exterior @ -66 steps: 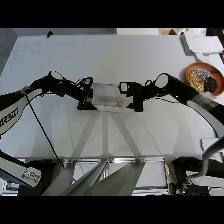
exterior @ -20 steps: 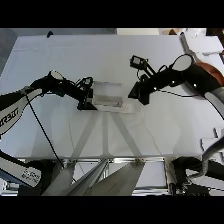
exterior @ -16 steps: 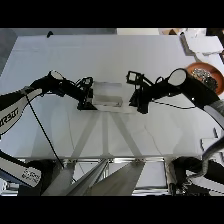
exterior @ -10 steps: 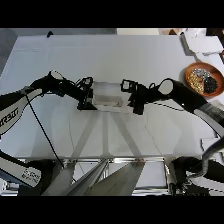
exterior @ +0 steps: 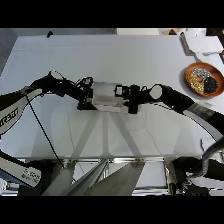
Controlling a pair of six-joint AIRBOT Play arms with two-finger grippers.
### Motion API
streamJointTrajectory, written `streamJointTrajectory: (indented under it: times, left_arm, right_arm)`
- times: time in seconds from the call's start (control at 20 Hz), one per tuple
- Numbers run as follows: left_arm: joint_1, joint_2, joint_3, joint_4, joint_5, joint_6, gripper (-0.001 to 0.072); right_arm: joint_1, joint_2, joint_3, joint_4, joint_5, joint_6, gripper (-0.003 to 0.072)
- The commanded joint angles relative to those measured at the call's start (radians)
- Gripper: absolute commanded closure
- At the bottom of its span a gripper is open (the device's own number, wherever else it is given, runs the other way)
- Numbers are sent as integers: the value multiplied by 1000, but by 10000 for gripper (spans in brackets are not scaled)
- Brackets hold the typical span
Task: Fold the box and place the chain.
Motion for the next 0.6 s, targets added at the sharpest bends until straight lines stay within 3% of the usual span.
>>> streamJointTrajectory:
  times: [0.0, 0.35, 0.4, 0.55]
  left_arm:
    - [0, 0, 0, 0, 0, 0, 436]
    - [0, 0, 0, 0, 0, 0, 436]
    - [0, 0, 0, 0, 0, 0, 436]
    - [0, 0, 0, 0, 0, 0, 436]
  right_arm:
    - [6, -4, 0, 40, 1, -8, 440]
    - [39, -7, 0, 51, -34, -8, 480]
    - [39, -10, 0, 52, -47, -8, 536]
    - [39, -20, 0, 67, -63, -8, 536]
